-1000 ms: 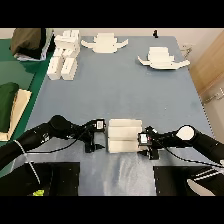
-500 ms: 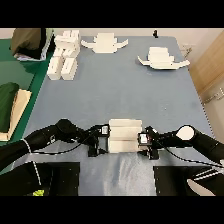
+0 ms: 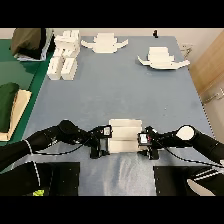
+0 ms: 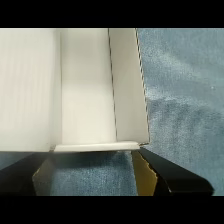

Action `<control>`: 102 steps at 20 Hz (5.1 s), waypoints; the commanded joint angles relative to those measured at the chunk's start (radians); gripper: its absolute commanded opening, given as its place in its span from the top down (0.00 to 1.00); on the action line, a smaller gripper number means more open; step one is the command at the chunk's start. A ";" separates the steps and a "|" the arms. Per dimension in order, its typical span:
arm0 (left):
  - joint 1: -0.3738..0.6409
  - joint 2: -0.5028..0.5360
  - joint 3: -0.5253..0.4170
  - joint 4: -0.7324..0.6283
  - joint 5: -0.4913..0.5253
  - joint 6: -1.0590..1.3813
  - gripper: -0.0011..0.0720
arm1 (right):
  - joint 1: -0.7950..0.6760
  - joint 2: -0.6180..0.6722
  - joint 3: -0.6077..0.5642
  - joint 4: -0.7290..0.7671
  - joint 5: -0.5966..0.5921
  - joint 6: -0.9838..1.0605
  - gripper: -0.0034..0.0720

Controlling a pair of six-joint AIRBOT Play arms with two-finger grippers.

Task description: Fold the box.

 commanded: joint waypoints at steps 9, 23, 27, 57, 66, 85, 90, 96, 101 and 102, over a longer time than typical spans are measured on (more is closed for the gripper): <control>-0.050 -0.007 0.006 -0.021 0.119 -0.066 0.05 | 0.000 0.000 0.000 0.000 0.000 0.000 0.34; -0.092 -0.008 0.006 -0.002 0.138 -0.064 0.60 | 0.000 0.000 0.000 0.000 0.000 0.000 0.34; -0.092 -0.007 0.006 -0.002 0.138 -0.065 0.06 | 0.000 0.000 0.000 0.000 0.000 0.000 0.34; -0.135 -0.008 0.005 0.050 0.187 -0.108 0.28 | 0.000 0.000 0.000 0.000 0.000 0.000 0.34; -0.135 -0.008 0.005 0.050 0.187 -0.108 0.28 | 0.000 0.000 0.000 0.000 0.000 0.000 0.34; -0.135 -0.008 0.005 0.050 0.187 -0.108 0.28 | -0.003 0.199 0.087 -0.370 0.195 0.401 0.00; -0.135 -0.008 0.005 0.050 0.187 -0.108 0.28 | -0.003 0.299 0.090 -0.370 0.206 0.510 0.00; -0.135 -0.008 0.005 0.050 0.187 -0.108 0.28 | -0.003 0.516 0.156 -0.233 0.324 0.999 0.03; -0.135 -0.008 0.005 0.050 0.187 -0.108 0.28 | -0.003 0.642 0.157 0.050 0.320 1.148 0.02; -0.135 -0.008 0.005 0.050 0.187 -0.108 0.28 | -0.002 0.645 0.157 0.159 0.323 1.172 0.02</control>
